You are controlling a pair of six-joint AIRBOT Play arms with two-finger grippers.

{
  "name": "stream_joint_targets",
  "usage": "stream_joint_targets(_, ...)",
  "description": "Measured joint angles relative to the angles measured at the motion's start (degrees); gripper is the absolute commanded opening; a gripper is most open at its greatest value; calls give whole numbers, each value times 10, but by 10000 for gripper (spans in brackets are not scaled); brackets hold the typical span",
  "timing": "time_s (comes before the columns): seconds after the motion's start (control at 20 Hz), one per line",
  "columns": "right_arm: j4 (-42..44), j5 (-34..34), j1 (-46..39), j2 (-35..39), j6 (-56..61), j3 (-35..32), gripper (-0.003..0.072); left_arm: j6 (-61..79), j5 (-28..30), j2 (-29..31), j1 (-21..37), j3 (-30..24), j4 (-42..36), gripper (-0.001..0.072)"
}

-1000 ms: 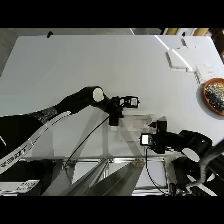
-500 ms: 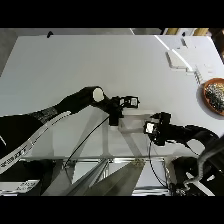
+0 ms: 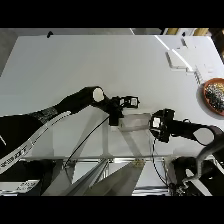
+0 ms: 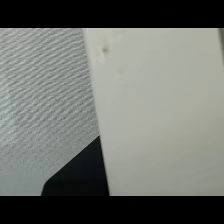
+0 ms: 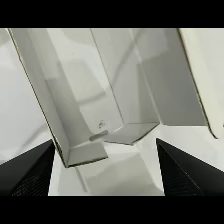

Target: Fold the box and place the chain.

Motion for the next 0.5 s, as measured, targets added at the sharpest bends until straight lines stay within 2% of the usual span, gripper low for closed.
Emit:
stream_joint_targets(0.2,64,18,-37,-71,-66,22,681,0,0,0,0,0,0,8)
stream_joint_targets(0.5,95,48,-79,-158,-113,70,681,0,0,0,0,0,0,8)
